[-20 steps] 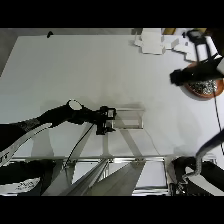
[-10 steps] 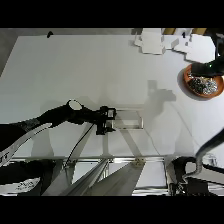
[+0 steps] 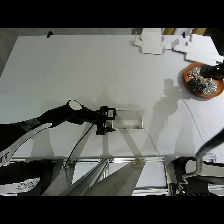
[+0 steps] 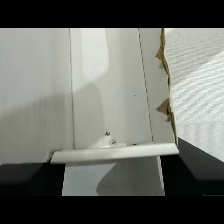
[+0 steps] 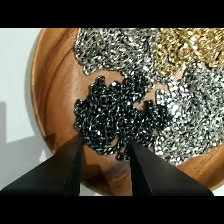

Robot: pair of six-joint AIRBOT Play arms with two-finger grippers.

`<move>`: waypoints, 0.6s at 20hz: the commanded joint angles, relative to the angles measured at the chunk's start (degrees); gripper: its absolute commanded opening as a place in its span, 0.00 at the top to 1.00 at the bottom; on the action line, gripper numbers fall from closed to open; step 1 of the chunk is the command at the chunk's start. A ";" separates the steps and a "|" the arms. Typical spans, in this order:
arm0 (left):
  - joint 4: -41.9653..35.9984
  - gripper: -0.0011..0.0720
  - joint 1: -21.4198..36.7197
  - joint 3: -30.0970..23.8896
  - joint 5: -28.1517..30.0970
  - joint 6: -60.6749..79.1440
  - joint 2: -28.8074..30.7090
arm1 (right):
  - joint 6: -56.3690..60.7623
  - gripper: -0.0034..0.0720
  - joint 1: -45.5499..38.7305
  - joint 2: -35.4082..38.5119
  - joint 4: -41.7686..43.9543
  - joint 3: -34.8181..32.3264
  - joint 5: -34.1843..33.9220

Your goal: Fold the box and place the chain.

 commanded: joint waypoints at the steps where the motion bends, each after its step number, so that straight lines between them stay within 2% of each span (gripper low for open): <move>1: 0.00 0.78 0.02 0.00 0.02 0.02 0.04 | -1.03 0.57 -0.90 -0.33 -0.15 0.04 -3.21; 12: 0.00 0.78 0.02 0.00 0.00 0.02 0.04 | -0.90 0.57 -0.90 -9.33 0.35 0.04 -4.79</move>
